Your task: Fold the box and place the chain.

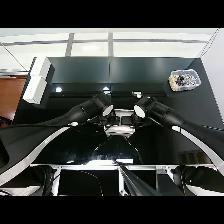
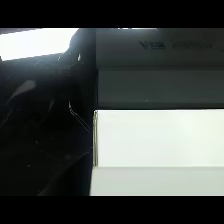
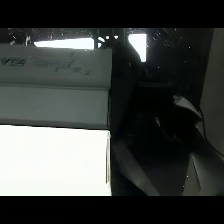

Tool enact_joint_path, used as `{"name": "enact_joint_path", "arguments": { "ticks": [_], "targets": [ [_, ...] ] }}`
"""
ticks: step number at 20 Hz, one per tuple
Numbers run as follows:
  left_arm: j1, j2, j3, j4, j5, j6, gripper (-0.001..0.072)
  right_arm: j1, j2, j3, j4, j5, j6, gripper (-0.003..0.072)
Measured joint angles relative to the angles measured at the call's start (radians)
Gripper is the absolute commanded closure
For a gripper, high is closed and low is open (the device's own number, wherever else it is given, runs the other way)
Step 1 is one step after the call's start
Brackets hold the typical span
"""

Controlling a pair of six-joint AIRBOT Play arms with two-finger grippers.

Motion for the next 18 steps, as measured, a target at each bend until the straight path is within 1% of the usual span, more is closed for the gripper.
{"name": "enact_joint_path", "arguments": {
  "ticks": [2, 3, 4, 5, 6, 8, 9, 10, 11, 14, 18],
  "targets": [
    [0.000, 0.000, 0.000, 0.001, -0.003, 0.000, 0.0680, 0.000, 0.000, 0.000, 0.000, 0.007, 0.000, 0.0486],
    [0.000, 0.000, 0.000, 0.000, -0.003, 0.000, 0.0680, 0.000, 0.000, 0.000, 0.000, 0.007, 0.000, 0.0504],
    [0.000, 0.000, 0.000, 0.000, -0.003, 0.000, 0.0680, 0.000, 0.000, 0.000, 0.000, 0.007, 0.000, 0.0632],
    [0.000, 0.000, 0.000, -0.002, -0.002, -0.001, 0.0679, 0.000, 0.000, 0.000, 0.005, 0.006, 0.000, 0.0635],
    [0.000, 0.000, 0.000, -0.003, -0.003, -0.004, 0.0680, 0.000, 0.000, 0.000, 0.006, 0.006, 0.003, 0.0676],
    [0.000, 0.000, 0.000, -0.004, -0.003, -0.005, 0.0680, 0.000, 0.000, 0.000, 0.012, 0.005, 0.004, 0.0675],
    [0.000, 0.000, 0.000, -0.004, -0.003, -0.004, 0.0680, 0.000, 0.000, 0.000, 0.014, 0.003, 0.003, 0.0615],
    [0.000, 0.000, 0.000, -0.002, -0.002, -0.002, 0.0680, -0.002, 0.000, 0.000, 0.015, 0.003, -0.003, 0.0458],
    [0.000, 0.000, 0.000, 0.000, -0.003, 0.000, 0.0679, -0.003, 0.000, 0.000, 0.016, 0.005, -0.004, 0.0399],
    [0.000, 0.000, 0.000, 0.000, -0.003, -0.001, 0.0680, -0.013, 0.011, 0.000, 0.027, 0.008, -0.010, 0.0399],
    [0.000, 0.000, 0.000, -0.001, -0.003, -0.001, 0.0680, -0.036, 0.070, 0.000, 0.053, 0.036, -0.065, 0.0399]
  ]
}}
